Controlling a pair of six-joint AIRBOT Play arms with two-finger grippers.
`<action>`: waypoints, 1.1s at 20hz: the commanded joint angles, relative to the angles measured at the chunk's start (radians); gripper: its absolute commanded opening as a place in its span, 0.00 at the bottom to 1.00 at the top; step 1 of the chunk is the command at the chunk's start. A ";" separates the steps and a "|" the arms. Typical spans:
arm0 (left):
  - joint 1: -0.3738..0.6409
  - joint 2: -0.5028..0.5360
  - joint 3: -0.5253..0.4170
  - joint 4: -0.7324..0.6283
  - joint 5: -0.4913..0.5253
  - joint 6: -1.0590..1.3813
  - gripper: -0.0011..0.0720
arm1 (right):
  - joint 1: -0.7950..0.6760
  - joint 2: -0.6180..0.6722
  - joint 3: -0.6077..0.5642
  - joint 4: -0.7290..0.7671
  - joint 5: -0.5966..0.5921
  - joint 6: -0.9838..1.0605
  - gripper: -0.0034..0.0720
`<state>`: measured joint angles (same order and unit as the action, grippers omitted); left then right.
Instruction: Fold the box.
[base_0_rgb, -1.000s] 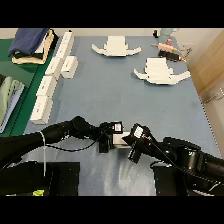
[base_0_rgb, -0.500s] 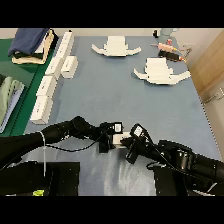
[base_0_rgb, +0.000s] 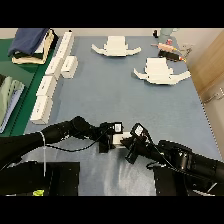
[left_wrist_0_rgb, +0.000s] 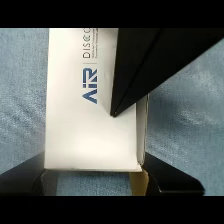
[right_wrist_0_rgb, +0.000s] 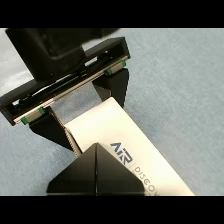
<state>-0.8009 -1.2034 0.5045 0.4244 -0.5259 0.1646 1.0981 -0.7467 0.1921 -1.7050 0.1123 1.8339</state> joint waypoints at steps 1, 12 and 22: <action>0.000 0.000 0.000 -0.001 0.000 0.000 0.57 | 0.000 0.029 0.010 -0.005 0.005 -0.002 0.05; 0.000 0.000 0.000 -0.001 0.000 0.000 0.57 | -0.108 0.151 0.113 -0.099 0.207 -0.003 0.05; 0.000 0.000 0.000 -0.001 0.000 0.000 0.57 | -0.432 0.060 0.394 -0.164 0.790 -0.035 0.05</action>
<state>-0.8009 -1.2034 0.5049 0.4232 -0.5262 0.1638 0.7616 -0.6380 0.5049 -1.8599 0.7284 1.7988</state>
